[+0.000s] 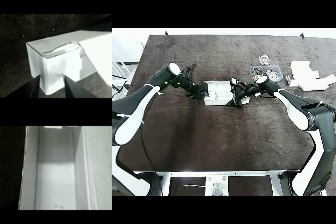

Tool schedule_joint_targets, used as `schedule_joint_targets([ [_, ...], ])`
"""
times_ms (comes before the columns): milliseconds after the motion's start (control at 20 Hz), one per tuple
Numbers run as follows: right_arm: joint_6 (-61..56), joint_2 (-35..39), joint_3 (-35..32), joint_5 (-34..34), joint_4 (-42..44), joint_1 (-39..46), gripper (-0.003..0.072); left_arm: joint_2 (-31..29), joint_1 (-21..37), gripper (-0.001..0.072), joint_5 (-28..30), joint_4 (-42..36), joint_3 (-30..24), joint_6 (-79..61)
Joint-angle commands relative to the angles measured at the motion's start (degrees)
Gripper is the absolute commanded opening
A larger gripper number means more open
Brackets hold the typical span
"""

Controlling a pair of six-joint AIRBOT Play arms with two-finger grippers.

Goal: Fold the box and place the chain.

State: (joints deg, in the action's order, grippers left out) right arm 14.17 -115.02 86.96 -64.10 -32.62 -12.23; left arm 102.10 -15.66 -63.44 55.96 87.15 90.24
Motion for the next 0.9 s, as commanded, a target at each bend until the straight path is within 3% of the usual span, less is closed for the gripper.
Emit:
schedule_joint_targets([
  [0, 0.0, 0.0, 0.0, 0.0, 0.0, -0.1, 0.0580, 0.0, -2.5, 0.0357, 1.5, 6.9, 1.4, 6.4],
  [500, 0.0, 0.0, 0.0, 0.0, 0.0, -0.1, 0.0580, 0.5, -6.4, 0.0356, 1.4, 20.4, 3.3, 15.9],
  [650, 0.0, 0.0, 0.0, 0.0, 0.0, -0.1, 0.0580, 1.0, -6.9, 0.0357, 2.0, 20.8, 3.6, 16.3],
  [850, 0.0, 0.0, 0.0, 0.0, 0.0, -0.1, 0.0580, 4.1, -8.2, 0.0357, -1.2, 22.4, 8.5, 16.2],
])
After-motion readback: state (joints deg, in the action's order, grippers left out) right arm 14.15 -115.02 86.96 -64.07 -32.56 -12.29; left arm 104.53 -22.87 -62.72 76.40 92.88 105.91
